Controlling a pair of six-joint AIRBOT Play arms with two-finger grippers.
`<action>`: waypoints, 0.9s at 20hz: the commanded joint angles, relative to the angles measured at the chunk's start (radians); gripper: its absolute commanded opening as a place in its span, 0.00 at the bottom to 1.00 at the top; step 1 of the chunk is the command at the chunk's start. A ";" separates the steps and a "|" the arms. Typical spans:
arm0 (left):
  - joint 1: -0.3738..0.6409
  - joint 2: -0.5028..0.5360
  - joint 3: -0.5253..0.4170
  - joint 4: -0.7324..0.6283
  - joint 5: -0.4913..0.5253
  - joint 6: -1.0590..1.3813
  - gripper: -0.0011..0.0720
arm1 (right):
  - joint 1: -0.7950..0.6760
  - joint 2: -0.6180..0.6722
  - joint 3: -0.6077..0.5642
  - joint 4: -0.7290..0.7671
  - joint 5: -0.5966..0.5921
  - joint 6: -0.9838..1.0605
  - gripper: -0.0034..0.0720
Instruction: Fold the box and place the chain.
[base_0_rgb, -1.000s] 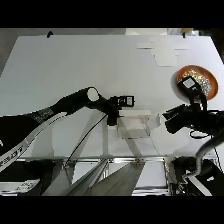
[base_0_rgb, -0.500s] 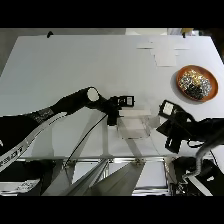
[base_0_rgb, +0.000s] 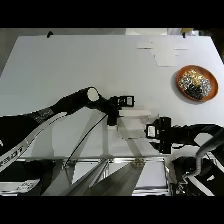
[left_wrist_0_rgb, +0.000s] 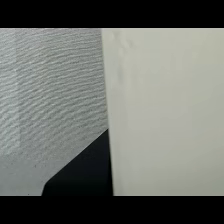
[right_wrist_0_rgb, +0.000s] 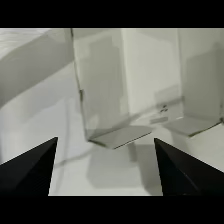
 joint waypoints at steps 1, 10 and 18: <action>-0.001 -0.001 -0.001 0.000 -0.002 0.000 0.03 | 0.046 -0.002 -0.049 -0.005 -0.148 -0.079 0.94; -0.001 -0.001 0.000 0.000 -0.003 0.000 0.03 | 0.085 -0.008 -0.138 -0.008 -0.311 -0.079 0.97; -0.001 -0.001 -0.001 0.000 -0.003 0.000 0.03 | 0.046 -0.057 -0.134 -0.024 -0.401 -0.140 0.97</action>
